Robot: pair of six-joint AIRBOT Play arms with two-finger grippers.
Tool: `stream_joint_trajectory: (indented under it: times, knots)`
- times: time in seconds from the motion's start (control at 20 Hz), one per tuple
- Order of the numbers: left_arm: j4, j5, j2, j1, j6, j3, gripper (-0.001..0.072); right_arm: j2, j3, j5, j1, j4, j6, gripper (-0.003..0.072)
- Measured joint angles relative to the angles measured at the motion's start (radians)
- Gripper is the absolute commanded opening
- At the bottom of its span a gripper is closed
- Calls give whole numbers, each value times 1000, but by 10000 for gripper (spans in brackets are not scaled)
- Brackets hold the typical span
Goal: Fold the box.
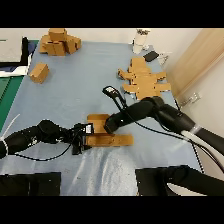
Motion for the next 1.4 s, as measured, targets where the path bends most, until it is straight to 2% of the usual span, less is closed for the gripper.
stream_joint_trajectory:
  times: [0.1,0.15,0.2,0.25,0.4,0.55,0.8,1.1,1.15,1.2,1.35,1.4]
  knots:
    - [0,0,0,0,0,0,506,99,-55,-65,1,-18,-37,7]
    - [0,0,0,0,0,0,507,152,-99,-101,8,-22,-70,179]
    - [0,0,0,0,0,0,506,202,-148,-135,17,-27,-106,441]
    - [0,0,0,0,0,0,507,241,-196,-151,24,-33,-137,486]
    - [0,-1,0,0,0,0,506,310,-319,-120,37,-89,-251,486]
    - [0,-1,0,0,0,0,507,304,-372,13,42,-147,-375,486]
    - [-1,-1,0,0,0,0,506,207,-380,209,45,-183,-545,486]
    - [-1,-1,0,0,0,0,506,152,-364,273,47,-67,-753,480]
    - [-1,-1,0,0,-1,0,507,145,-363,277,47,-44,-780,430]
    - [-1,-1,0,0,0,0,507,139,-362,280,52,-22,-808,308]
    - [-1,-1,0,0,-1,0,507,127,-362,288,70,18,-867,192]
    - [-1,-1,0,0,-1,0,506,124,-362,291,72,27,-882,192]
